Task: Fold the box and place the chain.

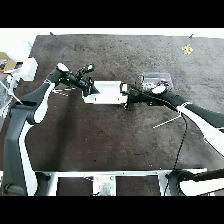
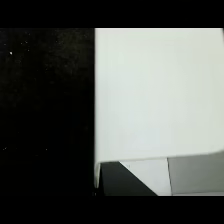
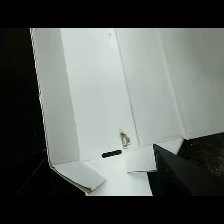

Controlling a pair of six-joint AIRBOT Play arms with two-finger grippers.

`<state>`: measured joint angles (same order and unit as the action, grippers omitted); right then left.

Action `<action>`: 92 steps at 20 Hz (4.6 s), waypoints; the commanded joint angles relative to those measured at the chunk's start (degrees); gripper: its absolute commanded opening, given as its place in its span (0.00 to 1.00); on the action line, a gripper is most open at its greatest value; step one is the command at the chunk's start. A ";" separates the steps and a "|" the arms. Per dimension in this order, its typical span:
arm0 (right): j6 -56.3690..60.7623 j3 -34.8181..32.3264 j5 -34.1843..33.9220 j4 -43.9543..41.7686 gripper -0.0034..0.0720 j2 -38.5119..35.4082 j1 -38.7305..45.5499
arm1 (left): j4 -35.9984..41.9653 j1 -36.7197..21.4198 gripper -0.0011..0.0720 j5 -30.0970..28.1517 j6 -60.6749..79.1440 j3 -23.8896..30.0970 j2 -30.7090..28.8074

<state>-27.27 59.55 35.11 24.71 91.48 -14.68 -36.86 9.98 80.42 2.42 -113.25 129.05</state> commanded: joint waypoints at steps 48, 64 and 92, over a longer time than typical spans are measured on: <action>8.04 31.74 30.64 3.78 0.78 27.47 5.35 | -0.02 0.02 0.03 -0.04 0.02 -0.07 -0.04; 9.31 31.76 29.64 4.26 0.70 28.52 5.81 | -0.02 0.02 0.03 -0.04 0.02 -0.07 -0.04; 9.29 31.74 28.04 4.24 0.70 28.52 5.81 | 3.80 0.02 0.42 0.83 -0.44 -0.07 -0.04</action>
<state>-17.82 91.29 62.52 28.53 119.98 -8.88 -34.79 10.07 80.84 1.98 -113.23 129.12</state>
